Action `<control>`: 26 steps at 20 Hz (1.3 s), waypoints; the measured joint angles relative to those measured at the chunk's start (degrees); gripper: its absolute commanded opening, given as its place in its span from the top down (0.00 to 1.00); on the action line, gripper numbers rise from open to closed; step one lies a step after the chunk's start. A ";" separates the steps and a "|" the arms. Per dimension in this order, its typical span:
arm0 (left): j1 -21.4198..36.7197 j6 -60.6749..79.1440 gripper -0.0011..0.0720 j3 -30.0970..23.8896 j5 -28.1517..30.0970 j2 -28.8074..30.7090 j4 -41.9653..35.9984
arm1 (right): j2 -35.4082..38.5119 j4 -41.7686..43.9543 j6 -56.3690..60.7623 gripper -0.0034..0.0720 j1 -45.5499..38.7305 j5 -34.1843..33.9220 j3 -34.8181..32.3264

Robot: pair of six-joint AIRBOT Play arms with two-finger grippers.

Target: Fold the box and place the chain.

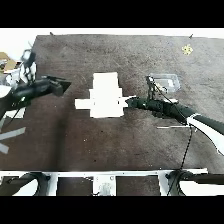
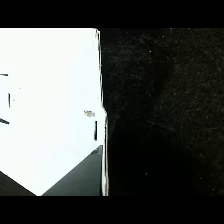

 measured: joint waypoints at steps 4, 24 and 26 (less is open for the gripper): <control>-1.81 -5.70 0.43 19.32 -11.10 -19.67 6.29 | 0.02 -0.24 -0.13 0.95 0.00 -0.72 -0.61; -8.24 -21.03 0.43 59.87 -38.77 -58.82 11.34 | 0.02 -1.44 -5.88 0.95 0.00 -2.51 -1.84; -8.68 -21.00 0.43 60.00 -39.63 -59.41 10.36 | 0.02 -1.44 -6.29 0.95 0.00 -2.54 -1.84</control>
